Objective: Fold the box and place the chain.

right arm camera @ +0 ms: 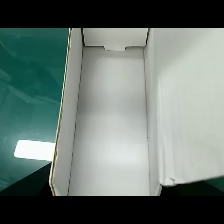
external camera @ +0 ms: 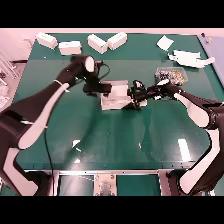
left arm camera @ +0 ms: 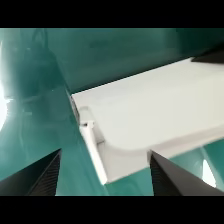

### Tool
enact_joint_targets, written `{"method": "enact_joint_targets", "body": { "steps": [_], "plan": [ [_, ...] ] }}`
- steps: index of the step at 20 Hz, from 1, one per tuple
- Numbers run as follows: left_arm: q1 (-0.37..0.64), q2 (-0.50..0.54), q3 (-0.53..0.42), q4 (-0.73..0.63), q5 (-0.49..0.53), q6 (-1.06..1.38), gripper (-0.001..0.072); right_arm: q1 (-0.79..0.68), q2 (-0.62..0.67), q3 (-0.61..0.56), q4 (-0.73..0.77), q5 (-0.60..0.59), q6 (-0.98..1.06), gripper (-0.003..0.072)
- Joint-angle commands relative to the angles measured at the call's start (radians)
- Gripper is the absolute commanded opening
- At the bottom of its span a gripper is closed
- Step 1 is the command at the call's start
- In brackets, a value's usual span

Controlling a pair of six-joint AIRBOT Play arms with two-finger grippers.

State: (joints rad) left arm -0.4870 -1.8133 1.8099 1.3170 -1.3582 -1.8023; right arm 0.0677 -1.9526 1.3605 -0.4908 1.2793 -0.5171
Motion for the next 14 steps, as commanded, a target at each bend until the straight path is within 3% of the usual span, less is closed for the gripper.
{"method": "enact_joint_targets", "body": {
  "steps": [1, 3, 6, 9, 10, 11, 14],
  "plan": [
    [0.071, 0.074, 0.005, 0.002, -0.153, 0.316, 0.0599, 0.0, 0.0, 0.0, 0.002, 0.002, 0.001, 0.0547],
    [0.161, 0.101, -0.018, -0.023, -0.179, 0.528, 0.06, 0.0, 0.0, 0.0, 0.001, 0.002, 0.001, 0.0547],
    [0.282, 0.102, -0.131, -0.167, -0.146, 0.88, 0.0599, 0.0, 0.0, 0.0, 0.001, 0.002, 0.001, 0.0548],
    [0.304, 0.099, -0.236, -0.291, 0.023, 1.058, 0.0601, -0.001, 0.0, 0.0, 0.001, 0.002, 0.001, 0.0547],
    [0.304, 0.099, -0.279, -0.367, 0.046, 1.209, 0.0684, 0.0, 0.0, 0.0, 0.001, 0.002, 0.001, 0.0547],
    [0.304, 0.099, -0.333, -0.455, 0.09, 1.341, 0.0709, 0.0, 0.0, 0.0, 0.001, 0.002, 0.001, 0.0547],
    [0.304, 0.098, -0.482, -0.622, 0.205, 1.719, 0.0717, 0.0, 0.0, 0.0, 0.001, 0.002, 0.001, 0.0547]
  ]
}}
